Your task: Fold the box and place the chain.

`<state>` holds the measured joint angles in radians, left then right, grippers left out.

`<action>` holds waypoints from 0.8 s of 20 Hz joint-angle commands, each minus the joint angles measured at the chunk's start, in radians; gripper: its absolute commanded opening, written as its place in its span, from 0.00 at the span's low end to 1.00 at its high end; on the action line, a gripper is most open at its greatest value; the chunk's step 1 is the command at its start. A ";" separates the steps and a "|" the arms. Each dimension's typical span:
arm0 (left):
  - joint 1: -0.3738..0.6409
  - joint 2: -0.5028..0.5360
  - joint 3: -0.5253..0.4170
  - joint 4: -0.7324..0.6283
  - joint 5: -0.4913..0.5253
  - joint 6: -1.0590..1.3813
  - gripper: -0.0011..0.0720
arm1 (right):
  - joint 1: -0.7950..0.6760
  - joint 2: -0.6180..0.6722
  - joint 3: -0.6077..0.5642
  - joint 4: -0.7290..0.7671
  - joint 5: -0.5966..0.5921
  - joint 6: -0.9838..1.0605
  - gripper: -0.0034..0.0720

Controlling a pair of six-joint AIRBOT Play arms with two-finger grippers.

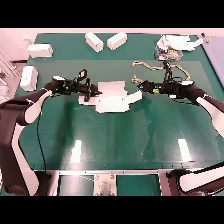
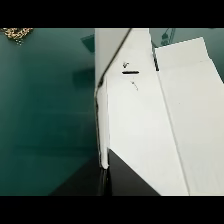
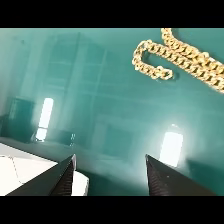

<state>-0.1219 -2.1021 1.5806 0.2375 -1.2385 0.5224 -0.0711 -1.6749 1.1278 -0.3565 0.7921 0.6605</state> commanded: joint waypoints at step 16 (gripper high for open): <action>0.000 0.000 0.000 0.010 0.033 0.001 0.04 | 0.242 0.451 -0.418 -0.021 -0.127 -0.920 0.78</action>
<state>-0.1219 -2.1017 1.5806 0.2455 -1.2049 0.5240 0.1169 -1.2392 0.7742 -0.3660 0.7193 -0.0219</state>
